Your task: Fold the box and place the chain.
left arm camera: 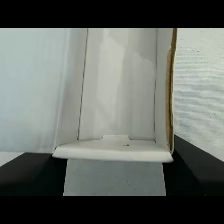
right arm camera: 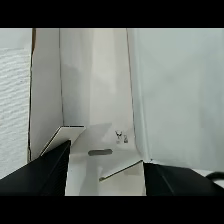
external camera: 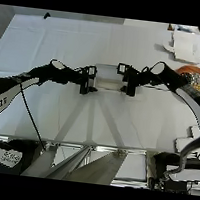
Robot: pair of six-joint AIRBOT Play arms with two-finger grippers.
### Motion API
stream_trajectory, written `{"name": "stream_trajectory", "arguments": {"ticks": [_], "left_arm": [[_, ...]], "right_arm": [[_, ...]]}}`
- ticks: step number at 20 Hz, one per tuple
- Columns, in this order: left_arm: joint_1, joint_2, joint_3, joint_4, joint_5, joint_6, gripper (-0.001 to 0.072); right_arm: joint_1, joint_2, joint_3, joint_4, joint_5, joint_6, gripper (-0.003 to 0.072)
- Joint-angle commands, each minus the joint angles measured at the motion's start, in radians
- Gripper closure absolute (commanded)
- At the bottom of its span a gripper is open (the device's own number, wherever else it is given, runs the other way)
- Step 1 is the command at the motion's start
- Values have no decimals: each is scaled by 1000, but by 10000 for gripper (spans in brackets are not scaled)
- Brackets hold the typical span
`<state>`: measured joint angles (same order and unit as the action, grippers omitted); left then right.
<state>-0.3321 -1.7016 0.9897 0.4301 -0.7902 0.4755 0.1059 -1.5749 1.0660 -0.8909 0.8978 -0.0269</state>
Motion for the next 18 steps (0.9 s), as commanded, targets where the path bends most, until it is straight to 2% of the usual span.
{"name": "stream_trajectory", "arguments": {"ticks": [1, 2, 3, 6, 11, 13, 15, 18], "left_arm": [[0, -1, 0, -3, 1, -5, 451], [0, -1, 0, -3, 1, -5, 451], [0, -1, 0, -3, 1, -5, 451], [0, -1, 0, -3, 1, -5, 451], [0, -1, 0, -3, 1, -5, 451], [0, -1, 0, -3, 1, -5, 451], [0, -1, 0, -3, 1, -5, 451], [0, -1, 0, -3, 1, -5, 451]], "right_arm": [[0, 0, 0, -32, -33, 90, 202], [0, 0, 0, -32, -55, 112, 183], [0, 0, 0, -32, -76, 131, 128], [0, 0, 0, -30, -83, 137, 133], [-53, 8, 0, -29, -3, 135, 155], [-58, 11, 0, -29, 36, 131, 188], [-53, 11, 0, -19, 53, 130, 284], [-50, 11, 0, -13, 61, 130, 306]]}}
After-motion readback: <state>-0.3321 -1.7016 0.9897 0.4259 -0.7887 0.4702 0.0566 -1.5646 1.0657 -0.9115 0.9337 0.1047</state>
